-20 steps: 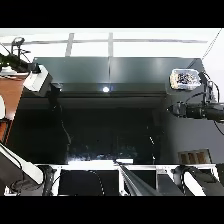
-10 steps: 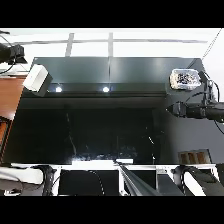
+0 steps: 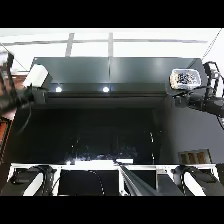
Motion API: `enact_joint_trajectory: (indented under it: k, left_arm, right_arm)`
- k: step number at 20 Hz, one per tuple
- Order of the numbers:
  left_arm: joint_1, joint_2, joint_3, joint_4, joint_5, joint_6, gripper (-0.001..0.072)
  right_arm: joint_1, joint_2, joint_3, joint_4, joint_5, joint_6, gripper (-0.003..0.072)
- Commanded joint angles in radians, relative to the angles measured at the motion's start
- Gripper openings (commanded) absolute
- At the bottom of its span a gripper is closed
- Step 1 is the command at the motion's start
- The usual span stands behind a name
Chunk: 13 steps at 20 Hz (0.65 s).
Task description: Fold the box and place the chain.
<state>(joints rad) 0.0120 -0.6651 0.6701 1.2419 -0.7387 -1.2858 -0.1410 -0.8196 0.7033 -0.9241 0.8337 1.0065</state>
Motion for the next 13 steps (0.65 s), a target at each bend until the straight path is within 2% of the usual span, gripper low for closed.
enact_joint_trajectory:
  k: [1, 13]
  left_arm:
    - [-0.009, 0.183, -0.184, 0.031, 0.112, 0.016, 0.0031]
    - [-0.010, 0.193, -0.184, 0.029, 0.105, 0.015, 0.0031]
  right_arm:
    - [0.002, 0.000, 0.000, -0.015, -0.046, -0.012, 0.0021]
    - [0.002, 0.000, 0.000, -0.015, -0.046, -0.013, 0.0021]
